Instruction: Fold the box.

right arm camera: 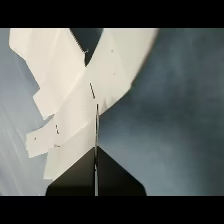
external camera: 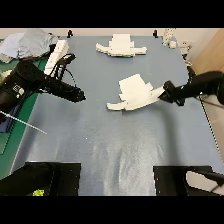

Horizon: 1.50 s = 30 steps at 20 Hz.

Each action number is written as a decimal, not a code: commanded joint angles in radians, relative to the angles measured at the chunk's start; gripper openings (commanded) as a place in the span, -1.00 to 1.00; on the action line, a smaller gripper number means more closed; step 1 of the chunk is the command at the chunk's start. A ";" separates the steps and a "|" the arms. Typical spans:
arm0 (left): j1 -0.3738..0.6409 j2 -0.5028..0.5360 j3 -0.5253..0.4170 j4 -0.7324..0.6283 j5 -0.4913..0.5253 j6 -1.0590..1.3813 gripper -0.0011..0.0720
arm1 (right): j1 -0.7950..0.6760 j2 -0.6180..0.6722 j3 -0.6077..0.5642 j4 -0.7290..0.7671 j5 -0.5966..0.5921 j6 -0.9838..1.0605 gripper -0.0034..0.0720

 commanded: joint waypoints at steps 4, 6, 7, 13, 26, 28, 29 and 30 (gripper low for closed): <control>0.000 -0.001 0.000 0.000 0.000 0.000 -0.94 | 0.171 0.315 -0.374 -0.015 0.151 0.142 -0.91; 0.000 -0.001 0.000 0.000 0.000 0.000 -0.94 | 0.199 0.323 -0.392 -0.019 0.137 0.146 -0.78; 0.000 -0.001 0.000 0.000 0.000 0.000 -0.94 | 0.204 0.322 -0.391 -0.032 0.129 0.116 -0.12; 0.000 -0.001 0.000 0.000 0.000 0.000 -0.94 | 0.203 0.323 -0.246 -0.232 -0.016 -0.414 0.56; 0.000 -0.001 0.000 0.000 0.000 0.000 -0.94 | 0.197 0.306 -0.098 -0.560 0.057 -0.356 0.42; 0.000 -0.001 0.000 0.000 0.000 0.000 -0.93 | 0.138 0.238 -0.069 -0.593 0.010 -0.293 0.42; 0.000 -0.001 0.000 0.000 0.000 0.000 -0.94 | 0.095 0.188 -0.046 -0.567 -0.032 -0.294 0.42; 0.000 -0.001 0.000 0.000 0.000 0.000 -0.94 | 0.051 0.134 -0.020 -0.532 -0.072 -0.297 0.42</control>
